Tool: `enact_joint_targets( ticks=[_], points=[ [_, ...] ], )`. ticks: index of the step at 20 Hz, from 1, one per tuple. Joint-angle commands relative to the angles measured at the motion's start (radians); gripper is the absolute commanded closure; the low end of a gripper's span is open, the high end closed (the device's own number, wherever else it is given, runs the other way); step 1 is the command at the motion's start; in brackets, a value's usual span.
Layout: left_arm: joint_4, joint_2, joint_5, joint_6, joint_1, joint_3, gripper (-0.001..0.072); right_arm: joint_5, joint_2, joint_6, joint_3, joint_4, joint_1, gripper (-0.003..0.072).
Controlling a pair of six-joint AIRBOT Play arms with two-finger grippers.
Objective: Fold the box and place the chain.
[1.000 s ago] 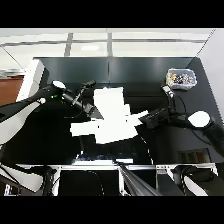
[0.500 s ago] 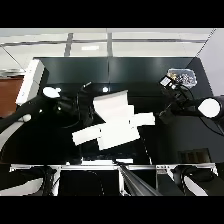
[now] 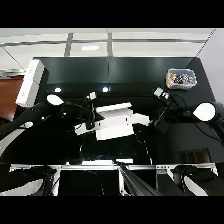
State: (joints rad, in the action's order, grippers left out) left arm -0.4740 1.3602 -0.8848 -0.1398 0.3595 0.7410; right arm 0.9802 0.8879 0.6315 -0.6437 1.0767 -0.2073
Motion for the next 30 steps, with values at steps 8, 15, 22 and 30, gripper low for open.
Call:
enact_joint_targets(
  ticks=[8, 15, 22, 30],
  points=[
    [-0.015, 0.058, 0.117, -0.107, 0.027, 0.021, 0.0687, -0.077, 0.055, -0.581, 0.140, -0.219, -0.042, 0.0005],
    [-0.015, 0.058, 0.087, -0.107, 0.026, 0.023, 0.0687, -0.216, 0.134, -0.704, 0.140, -0.240, -0.202, 0.0005],
    [-0.015, 0.058, 0.086, -0.091, 0.026, 0.023, 0.0687, -0.308, 0.216, -0.879, 0.140, -0.405, -0.258, 0.0005],
    [-0.004, 0.059, 0.056, 0.075, 0.018, 0.031, 0.0686, -0.287, 0.191, -0.878, 0.138, -0.403, -0.239, 0.0005]
  ],
)
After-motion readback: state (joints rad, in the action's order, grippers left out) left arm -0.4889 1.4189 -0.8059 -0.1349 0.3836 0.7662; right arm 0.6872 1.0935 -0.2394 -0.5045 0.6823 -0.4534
